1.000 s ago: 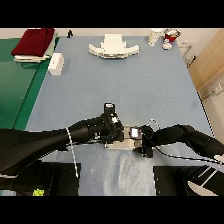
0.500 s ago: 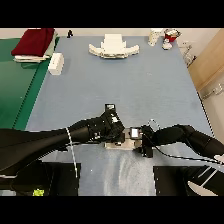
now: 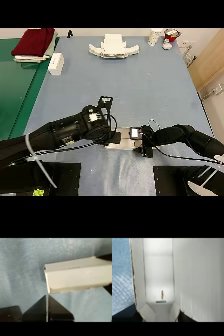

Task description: Fold the box.

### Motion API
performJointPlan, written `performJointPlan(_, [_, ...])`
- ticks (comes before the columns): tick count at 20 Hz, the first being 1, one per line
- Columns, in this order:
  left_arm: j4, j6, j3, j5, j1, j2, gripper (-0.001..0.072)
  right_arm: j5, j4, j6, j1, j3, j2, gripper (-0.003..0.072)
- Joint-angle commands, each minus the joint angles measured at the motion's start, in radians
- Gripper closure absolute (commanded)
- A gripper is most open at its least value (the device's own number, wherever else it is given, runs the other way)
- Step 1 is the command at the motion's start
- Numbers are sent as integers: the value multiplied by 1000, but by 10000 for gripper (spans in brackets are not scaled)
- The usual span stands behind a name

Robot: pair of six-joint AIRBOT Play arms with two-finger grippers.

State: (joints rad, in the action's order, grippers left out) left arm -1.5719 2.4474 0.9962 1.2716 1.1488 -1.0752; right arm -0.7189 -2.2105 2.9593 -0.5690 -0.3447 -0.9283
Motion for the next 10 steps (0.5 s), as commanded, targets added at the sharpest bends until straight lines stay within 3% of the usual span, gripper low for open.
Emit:
performJointPlan(1, [-1,-159,1,-5,17,88,696,0,0,0,0,-1,1,276])
performJointPlan(4, [0,-296,0,-63,17,89,696,0,0,0,0,-1,1,276])
performJointPlan(7, [7,-459,-3,-34,23,94,696,0,0,0,0,-1,1,276])
performJointPlan(10, [109,-672,-99,-48,-73,210,696,1,0,0,0,-1,1,276])
